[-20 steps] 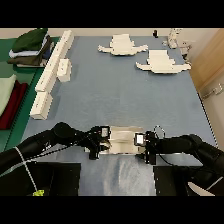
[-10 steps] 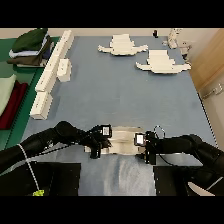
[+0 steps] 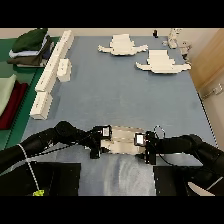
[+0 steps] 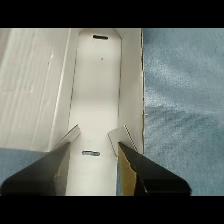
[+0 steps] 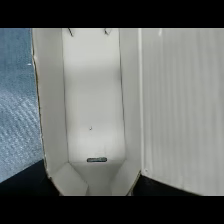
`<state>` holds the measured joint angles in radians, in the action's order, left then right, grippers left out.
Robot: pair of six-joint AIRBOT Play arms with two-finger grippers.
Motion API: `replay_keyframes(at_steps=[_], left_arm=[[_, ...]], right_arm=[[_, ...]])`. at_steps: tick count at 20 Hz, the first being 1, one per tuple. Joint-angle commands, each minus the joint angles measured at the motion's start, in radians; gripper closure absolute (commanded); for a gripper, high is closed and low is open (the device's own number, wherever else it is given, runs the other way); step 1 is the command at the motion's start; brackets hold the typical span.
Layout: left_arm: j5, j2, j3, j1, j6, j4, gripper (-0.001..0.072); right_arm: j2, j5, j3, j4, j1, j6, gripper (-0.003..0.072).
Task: Fold the box.
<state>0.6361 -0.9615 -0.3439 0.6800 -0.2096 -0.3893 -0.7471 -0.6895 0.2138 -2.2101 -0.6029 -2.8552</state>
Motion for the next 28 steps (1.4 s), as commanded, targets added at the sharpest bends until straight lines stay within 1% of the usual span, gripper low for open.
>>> replay_keyframes(at_steps=[1, 6, 7, 8, 9, 12, 13, 14, 15, 16, 17, 18, 19, 21, 23, 24, 26, 28], left_arm=[[0.003, -0.001, -0.001, 0.000, 0.000, 0.001, 0.0219], [0.040, 0.000, -0.001, 0.000, 0.001, 0.000, 0.0220], [0.037, 0.001, -0.001, 0.000, 0.004, 0.000, 0.0246], [0.025, 0.003, -0.002, -0.001, 0.038, 0.000, 0.0353], [0.024, 0.003, -0.006, -0.001, 0.075, -0.006, 0.0426], [0.028, 0.003, -0.022, -0.001, 0.158, -0.057, 0.0426], [0.029, 0.003, -0.026, -0.001, 0.174, -0.068, 0.0499], [0.034, 0.003, -0.031, -0.001, 0.183, -0.085, 0.0667], [0.037, 0.003, -0.032, 0.000, 0.184, -0.089, 0.0666], [0.037, 0.003, -0.032, 0.000, 0.185, -0.090, 0.0693], [0.036, 0.003, -0.032, -0.001, 0.207, -0.093, 0.0693], [0.037, 0.003, -0.036, -0.003, 0.257, -0.125, 0.0694], [0.039, 0.005, -0.045, -0.003, 0.340, -0.198, 0.0694], [0.063, 0.034, -0.076, -0.008, 0.603, -0.423, 0.0694], [0.124, 0.108, -0.129, -0.033, 0.946, -0.650, 0.0694], [0.161, 0.150, -0.158, -0.053, 1.097, -0.728, 0.0694], [0.257, 0.236, -0.208, -0.112, 1.382, -0.832, 0.0693], [0.350, 0.302, -0.223, -0.193, 1.654, -0.895, 0.0693]], right_arm=[[0.000, 0.000, 0.000, 0.000, 0.000, 0.000, 0.0166], [0.000, 0.000, 0.000, 0.000, 0.000, 0.000, 0.0166], [0.000, 0.000, 0.000, 0.000, 0.000, 0.000, 0.0166], [0.000, 0.000, 0.000, 0.000, 0.000, 0.000, 0.0166], [0.000, 0.000, 0.000, 0.000, 0.000, 0.000, 0.0166], [0.000, 0.000, 0.000, 0.000, 0.000, 0.000, 0.0166], [0.000, 0.000, 0.000, 0.000, 0.000, 0.000, 0.0166], [0.000, 0.000, 0.000, 0.000, 0.000, 0.000, 0.0166], [0.000, 0.000, 0.000, 0.000, 0.000, 0.000, 0.0166], [0.000, 0.000, 0.000, 0.000, 0.000, 0.000, 0.0166], [0.000, 0.000, 0.000, 0.000, 0.000, 0.000, 0.0166], [0.000, 0.000, 0.000, 0.000, 0.000, 0.000, 0.0166], [0.000, 0.000, 0.000, 0.000, 0.000, 0.000, 0.0166], [0.000, 0.000, 0.000, 0.000, 0.000, 0.000, 0.0166], [0.000, 0.000, 0.000, 0.000, 0.000, 0.000, 0.0166], [0.000, 0.000, 0.000, 0.000, 0.000, 0.000, 0.0166], [0.000, 0.000, 0.000, 0.000, 0.000, 0.000, 0.0166], [0.000, 0.000, 0.000, 0.000, 0.000, 0.000, 0.0166]])
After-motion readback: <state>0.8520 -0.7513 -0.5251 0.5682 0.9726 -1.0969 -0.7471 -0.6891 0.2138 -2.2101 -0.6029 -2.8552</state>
